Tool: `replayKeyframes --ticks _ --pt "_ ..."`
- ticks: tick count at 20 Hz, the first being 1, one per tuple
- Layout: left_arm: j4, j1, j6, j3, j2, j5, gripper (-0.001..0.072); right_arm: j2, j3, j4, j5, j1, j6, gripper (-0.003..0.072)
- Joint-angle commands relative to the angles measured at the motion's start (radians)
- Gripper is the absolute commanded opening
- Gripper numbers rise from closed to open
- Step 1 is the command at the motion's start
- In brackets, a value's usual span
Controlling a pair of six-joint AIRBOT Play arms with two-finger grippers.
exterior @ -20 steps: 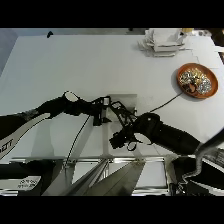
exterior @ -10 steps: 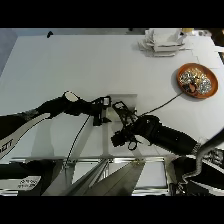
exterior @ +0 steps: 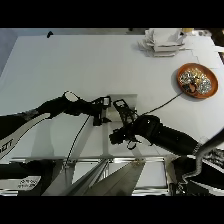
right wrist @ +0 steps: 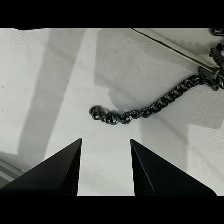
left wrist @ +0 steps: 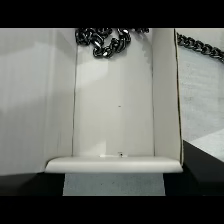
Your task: Fold the box and place the chain.
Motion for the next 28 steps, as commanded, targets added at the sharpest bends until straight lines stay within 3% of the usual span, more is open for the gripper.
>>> replayKeyframes --ticks 1,12,19,28 --pt "-0.074 0.002 0.019 0.001 0.019 0.007 0.0152 0.001 0.0 -0.01 -0.011 -0.001 0.007 0.0351" --pt "-0.087 0.0 0.018 0.001 0.035 0.0 0.0154 0.0 0.0 -0.069 0.015 -0.001 0.094 0.0351" --pt "0.017 -0.018 0.014 0.001 -0.004 -0.029 0.0154 -0.001 0.0 -0.093 0.03 -0.001 0.145 0.0352" --pt "0.017 -0.021 -0.044 0.001 -0.004 0.025 0.0156 -0.038 0.0 -0.061 0.027 0.0 0.175 0.0351"
